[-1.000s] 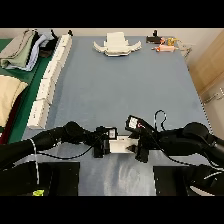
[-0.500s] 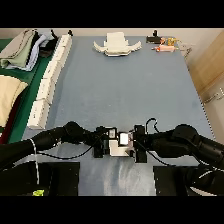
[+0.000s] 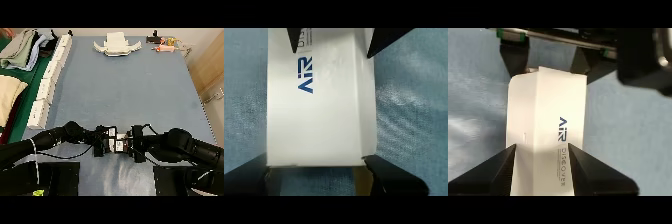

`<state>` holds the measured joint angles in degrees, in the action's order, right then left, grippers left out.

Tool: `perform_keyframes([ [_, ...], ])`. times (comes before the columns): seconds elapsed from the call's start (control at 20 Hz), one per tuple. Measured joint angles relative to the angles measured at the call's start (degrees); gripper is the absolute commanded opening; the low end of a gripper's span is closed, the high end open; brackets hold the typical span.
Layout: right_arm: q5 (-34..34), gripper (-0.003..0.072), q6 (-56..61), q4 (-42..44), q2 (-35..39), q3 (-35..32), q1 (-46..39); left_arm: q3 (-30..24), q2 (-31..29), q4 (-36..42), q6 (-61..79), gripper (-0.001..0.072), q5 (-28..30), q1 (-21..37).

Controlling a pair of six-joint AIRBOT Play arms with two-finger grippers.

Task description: Fold the box.

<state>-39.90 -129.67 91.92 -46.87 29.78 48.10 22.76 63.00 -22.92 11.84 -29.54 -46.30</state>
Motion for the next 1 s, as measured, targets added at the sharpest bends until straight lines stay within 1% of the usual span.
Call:
perform_keyframes([
  [0.2,0.4,0.0518,3.5,-4.8,0.0,1.6,0.3,0.0,0.0,-0.1,0.0,0.0524,0.0,0.0],
  [0.45,1.8,0.0518,4.7,-6.9,0.1,2.8,0.4,0.0,0.0,-0.3,0.4,0.0524,-0.7,0.0],
  [0.7,1.5,0.0517,5.2,-6.9,0.1,2.9,0.4,0.0,0.0,-0.3,0.3,0.0524,-0.8,0.0],
  [0.85,1.3,0.0495,5.2,-6.2,0.0,3.0,0.4,0.0,0.0,-0.3,0.3,0.0524,-0.7,0.0],
  [0.9,0.9,0.0353,5.1,-5.5,-0.2,3.0,0.4,0.0,0.0,-0.2,0.3,0.0524,-0.7,0.0],
  [0.95,0.3,0.0255,5.1,-4.3,-0.2,3.0,0.5,0.0,0.0,-0.2,0.3,0.0524,-0.7,0.0],
  [1.0,-0.4,0.0255,5.2,-3.1,-0.3,3.0,0.5,0.0,0.0,-0.2,0.3,0.0524,-0.7,0.0],
])
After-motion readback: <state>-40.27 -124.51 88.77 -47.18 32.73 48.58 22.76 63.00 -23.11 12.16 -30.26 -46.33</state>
